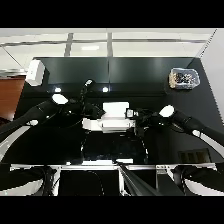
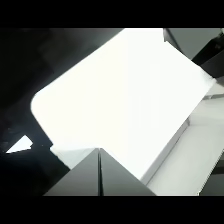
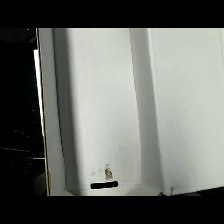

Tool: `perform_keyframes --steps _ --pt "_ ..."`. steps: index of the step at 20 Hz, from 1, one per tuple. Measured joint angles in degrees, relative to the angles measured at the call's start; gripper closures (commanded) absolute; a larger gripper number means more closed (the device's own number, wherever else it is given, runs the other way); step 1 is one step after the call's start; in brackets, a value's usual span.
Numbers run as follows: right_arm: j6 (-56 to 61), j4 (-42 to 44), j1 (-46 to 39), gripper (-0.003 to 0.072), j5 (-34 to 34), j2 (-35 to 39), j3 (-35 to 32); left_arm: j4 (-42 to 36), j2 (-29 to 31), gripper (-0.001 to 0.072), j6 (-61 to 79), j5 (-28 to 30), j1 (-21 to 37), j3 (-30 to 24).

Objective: Fold the box and place the chain.

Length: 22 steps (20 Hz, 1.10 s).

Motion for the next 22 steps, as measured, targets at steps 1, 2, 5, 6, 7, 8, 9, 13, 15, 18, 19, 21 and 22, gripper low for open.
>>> perform_keyframes --steps 1,2,5,6,7,8,9,13,15,18,19,21,22 --pt "0.0 0.0 0.0 0.0559 0.0 0.0 0.0 0.0 -0.3 0.0684 -0.3 -0.3 0.0 0.0" --pt "0.0 0.0 0.0 0.0559 0.0 0.0 0.0 -0.1 -0.5 0.0685 -1.1 -0.6 0.1 0.0" --pt "-0.1 0.0 0.0 0.0559 0.0 0.0 0.0 0.0 -0.8 0.0685 -3.7 -2.9 1.3 0.7" --pt "-0.1 0.0 0.0 0.0559 0.0 0.0 0.0 0.0 -0.7 0.0686 -4.1 -4.3 2.0 0.9" --pt "-0.1 0.0 0.0 0.0559 0.0 0.0 0.0 0.5 -0.5 0.0687 -4.5 -5.7 2.8 1.1" --pt "0.0 0.0 0.0 0.0559 0.0 0.0 0.0 1.5 0.0 0.0687 -4.9 -6.9 3.4 1.3" --pt "0.0 0.0 0.0 0.0559 -0.1 0.0 0.0 3.3 0.7 0.0687 -5.1 -8.0 4.0 1.4" --pt "0.1 0.0 0.0 0.0559 -0.1 0.0 0.0 9.7 6.5 0.0685 -5.5 -10.0 5.2 1.4" --pt "0.1 0.1 0.0 0.0559 -0.1 0.0 0.0 11.0 9.9 0.0683 -3.2 -11.4 5.7 0.4" --pt "0.1 0.1 0.0 0.0559 -0.1 0.0 0.0 11.8 13.0 0.0593 2.1 -15.4 5.9 -1.9" --pt "0.1 0.1 0.0 0.0559 -0.1 0.0 0.0 12.3 13.6 0.0309 4.2 -16.8 6.0 -2.7" --pt "0.0 0.1 0.0 0.0559 -0.1 0.0 0.0 13.9 14.3 -0.0008 8.0 -17.2 5.9 -4.0" --pt "0.0 0.1 0.0 0.0559 -0.1 0.0 0.0 14.8 14.4 -0.0008 10.5 -16.5 5.7 -4.4"
